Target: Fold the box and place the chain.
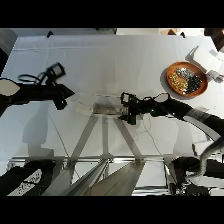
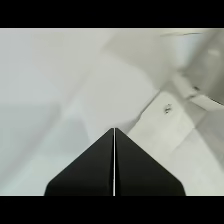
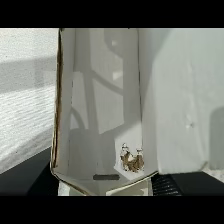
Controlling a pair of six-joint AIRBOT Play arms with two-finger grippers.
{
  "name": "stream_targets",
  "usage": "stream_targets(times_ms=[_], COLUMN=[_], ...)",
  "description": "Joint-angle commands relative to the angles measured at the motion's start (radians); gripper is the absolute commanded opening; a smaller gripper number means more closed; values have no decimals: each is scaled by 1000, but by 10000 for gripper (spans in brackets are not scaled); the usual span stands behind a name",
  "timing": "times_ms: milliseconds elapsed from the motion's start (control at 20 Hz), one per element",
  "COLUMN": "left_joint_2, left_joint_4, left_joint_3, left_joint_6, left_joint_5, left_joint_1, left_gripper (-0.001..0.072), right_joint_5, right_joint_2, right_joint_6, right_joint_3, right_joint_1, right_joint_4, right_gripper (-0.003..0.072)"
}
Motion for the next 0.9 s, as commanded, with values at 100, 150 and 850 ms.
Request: stream_targets(times_ms=[100,150,850], left_joint_2=[-150,-188,-373], left_joint_4=[63,59,-228], left_joint_3=[0,0,0], left_joint_6=[-560,-560,-474], left_joint_5=[-50,-66,-219], left_joint_1=[98,89,-70], left_gripper=[30,8,6], right_joint_5=[0,0,1], right_joint_2=[0,0,0], right_joint_6=[0,0,0], right_joint_3=[0,0,0], right_joint_1=[0,0,0], right_joint_4=[0,0,0], right_gripper=[539,539,539])
